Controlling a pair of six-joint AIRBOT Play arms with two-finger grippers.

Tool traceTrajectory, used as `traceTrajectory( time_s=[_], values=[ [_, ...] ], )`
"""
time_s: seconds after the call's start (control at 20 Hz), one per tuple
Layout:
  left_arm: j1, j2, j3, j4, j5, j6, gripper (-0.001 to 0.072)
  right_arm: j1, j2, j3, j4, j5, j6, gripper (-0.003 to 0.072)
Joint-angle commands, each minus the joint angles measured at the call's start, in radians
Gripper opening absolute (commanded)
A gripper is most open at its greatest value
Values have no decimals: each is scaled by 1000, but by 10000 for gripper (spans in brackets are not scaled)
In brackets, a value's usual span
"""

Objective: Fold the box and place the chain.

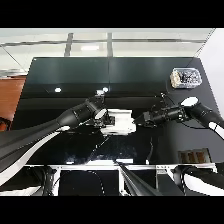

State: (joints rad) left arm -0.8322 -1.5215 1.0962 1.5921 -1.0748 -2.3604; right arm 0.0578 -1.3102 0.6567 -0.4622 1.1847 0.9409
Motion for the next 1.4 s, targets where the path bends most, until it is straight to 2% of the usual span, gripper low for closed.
traceTrajectory(
  time_s=[0.0,0.05,0.1,0.35,0.55,0.7,0.8,0.9,0.95,1.0,1.15,1.35],
  values=[
    [0,0,0,0,0,0,30,7,0,23,48,38,-10,662],
    [0,0,0,0,0,0,29,18,0,23,55,36,-10,604],
    [0,0,0,0,0,0,29,35,0,24,54,32,-8,476],
    [1,0,0,0,0,0,30,130,0,80,10,-19,85,476],
    [0,0,0,0,0,0,30,178,0,154,-161,-38,264,475],
    [0,0,0,0,0,0,30,216,0,179,-205,-48,333,474],
    [0,0,0,0,0,0,30,257,0,186,-294,-69,425,420],
    [0,0,0,0,0,0,30,306,0,198,-385,-106,504,416],
    [0,0,0,0,0,0,30,331,0,206,-412,-125,531,349],
    [0,0,0,0,0,0,29,352,0,214,-420,-142,536,235],
    [0,0,0,0,0,0,29,397,-1,225,-476,-197,620,235],
    [0,0,0,0,1,0,30,476,-10,269,-687,-199,824,238]
  ],
)
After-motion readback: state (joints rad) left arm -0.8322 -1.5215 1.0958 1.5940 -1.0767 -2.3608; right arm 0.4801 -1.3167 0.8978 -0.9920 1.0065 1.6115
